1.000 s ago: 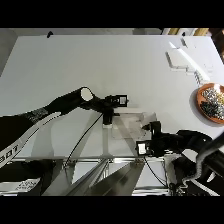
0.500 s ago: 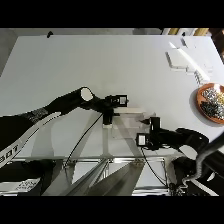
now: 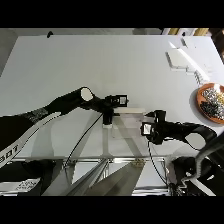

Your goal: Fold the box and place the chain.

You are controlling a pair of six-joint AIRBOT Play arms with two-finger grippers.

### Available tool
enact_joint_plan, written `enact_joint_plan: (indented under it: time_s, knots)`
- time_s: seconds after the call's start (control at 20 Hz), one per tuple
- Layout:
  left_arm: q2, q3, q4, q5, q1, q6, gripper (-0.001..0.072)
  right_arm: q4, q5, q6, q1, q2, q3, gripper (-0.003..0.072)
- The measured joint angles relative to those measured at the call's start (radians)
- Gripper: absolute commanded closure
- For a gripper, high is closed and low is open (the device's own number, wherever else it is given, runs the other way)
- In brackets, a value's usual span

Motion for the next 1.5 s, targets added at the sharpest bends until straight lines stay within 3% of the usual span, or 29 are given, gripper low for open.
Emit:
enact_joint_plan:
  time_s: [0.3, 0.7, 1.0, 1.25, 1.5]
  knots:
    - [0.000, 0.000, 0.000, 0.000, 0.000, 0.000, 0.0695, -0.029, 0.094, -0.011, 0.099, 0.056, -0.044, -0.0009]
    - [0.000, 0.000, 0.000, 0.000, 0.000, 0.000, 0.0695, -0.114, -0.087, 0.111, 0.144, -0.016, -0.109, -0.0006]
    - [0.000, 0.000, 0.000, 0.000, 0.000, 0.000, 0.0695, -0.128, -0.144, 0.132, 0.140, -0.063, -0.047, -0.0006]
    - [0.000, 0.000, -0.001, 0.000, 0.000, -0.002, 0.0695, -0.116, -0.146, 0.132, 0.060, -0.076, 0.000, -0.0006]
    - [-0.001, 0.000, -0.001, 0.000, 0.000, -0.002, 0.0695, 0.041, -0.112, -0.032, -0.063, -0.096, 0.018, -0.0006]
